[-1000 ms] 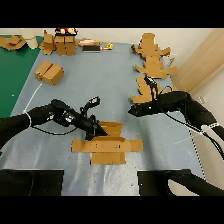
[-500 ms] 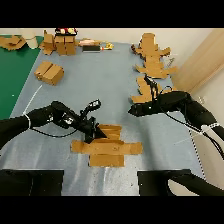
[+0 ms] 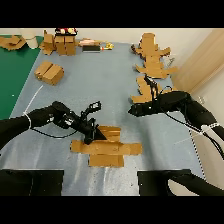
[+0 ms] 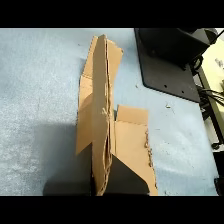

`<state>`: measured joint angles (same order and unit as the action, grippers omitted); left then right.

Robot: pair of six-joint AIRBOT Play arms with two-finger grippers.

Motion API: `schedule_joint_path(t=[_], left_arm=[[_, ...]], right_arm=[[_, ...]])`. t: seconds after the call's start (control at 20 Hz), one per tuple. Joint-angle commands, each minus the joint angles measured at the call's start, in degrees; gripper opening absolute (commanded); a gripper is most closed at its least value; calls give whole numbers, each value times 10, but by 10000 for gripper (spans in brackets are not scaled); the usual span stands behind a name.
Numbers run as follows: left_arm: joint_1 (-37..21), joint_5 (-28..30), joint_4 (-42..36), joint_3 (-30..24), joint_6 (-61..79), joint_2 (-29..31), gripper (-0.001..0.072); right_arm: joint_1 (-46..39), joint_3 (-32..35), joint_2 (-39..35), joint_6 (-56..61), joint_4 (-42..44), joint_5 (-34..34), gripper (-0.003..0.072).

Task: Fold the box.

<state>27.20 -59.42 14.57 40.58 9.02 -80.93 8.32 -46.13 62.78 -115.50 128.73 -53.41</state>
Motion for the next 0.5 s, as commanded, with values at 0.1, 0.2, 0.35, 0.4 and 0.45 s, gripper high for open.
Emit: schedule_joint_path(t=[0.1, 0.2, 0.35, 0.4, 0.45], left_arm=[[0, 19, 4, 1, 0, -2, 15], [0, 19, -5, 1, 0, -2, 15], [0, 18, -13, 1, 0, -2, 14], [0, 18, -13, 1, 0, -2, 14], [0, 18, -13, 1, 0, -2, 15]], right_arm=[[0, 0, -4, 1, -27, -1, 4], [1, 0, -20, 2, -41, -2, 4], [14, 0, -69, 29, -97, -3, 4], [26, 7, -88, 46, -125, -6, 4], [42, 23, -108, 55, -143, -6, 4]])
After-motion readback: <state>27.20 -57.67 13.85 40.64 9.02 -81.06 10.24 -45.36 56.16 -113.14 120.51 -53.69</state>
